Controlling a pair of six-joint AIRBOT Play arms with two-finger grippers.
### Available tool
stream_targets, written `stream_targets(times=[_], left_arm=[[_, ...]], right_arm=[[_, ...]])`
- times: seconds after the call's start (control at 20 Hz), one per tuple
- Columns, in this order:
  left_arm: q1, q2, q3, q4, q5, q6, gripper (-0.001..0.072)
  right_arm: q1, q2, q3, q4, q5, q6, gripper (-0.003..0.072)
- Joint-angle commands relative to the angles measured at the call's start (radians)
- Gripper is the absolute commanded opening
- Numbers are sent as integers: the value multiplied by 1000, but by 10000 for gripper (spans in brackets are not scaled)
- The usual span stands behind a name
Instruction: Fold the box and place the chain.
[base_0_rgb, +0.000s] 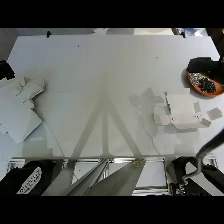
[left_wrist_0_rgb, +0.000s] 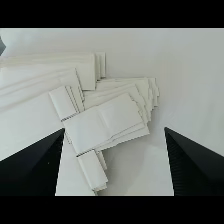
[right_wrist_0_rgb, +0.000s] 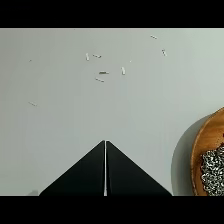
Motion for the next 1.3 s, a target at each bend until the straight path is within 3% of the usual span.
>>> stream_targets(times=[0.0, 0.15, 0.25, 0.4, 0.5, 0.7, 0.95, 1.1, 1.25], left_arm=[[1, 0, 0, 0, 0, 0, 700], [1, 0, 0, 0, 0, 0, 700], [1, 0, 0, 0, 0, 0, 700], [1, 0, 0, 0, 0, 0, 700], [1, 0, 0, 0, 0, 0, 700], [1, 0, 0, 0, 0, 0, 700], [1, 0, 0, 0, 0, 0, 700], [1, 0, 0, 0, 0, 0, 700], [1, 0, 0, 0, 0, 0, 700]], right_arm=[[0, 0, 0, 2, -1, 0, 12], [0, 1, 0, 1, 11, 1, 19], [0, 1, 1, 1, 6, 2, 182], [0, 1, 10, -41, 2, 106, 199], [-1, 1, 29, -147, 14, 228, 301], [-89, 1, 107, -345, 173, 329, 301], [-352, -22, 123, -452, 377, 327, 325], [-485, -90, 123, -470, 530, 266, 331], [-560, -174, 123, -470, 608, 197, 338]])
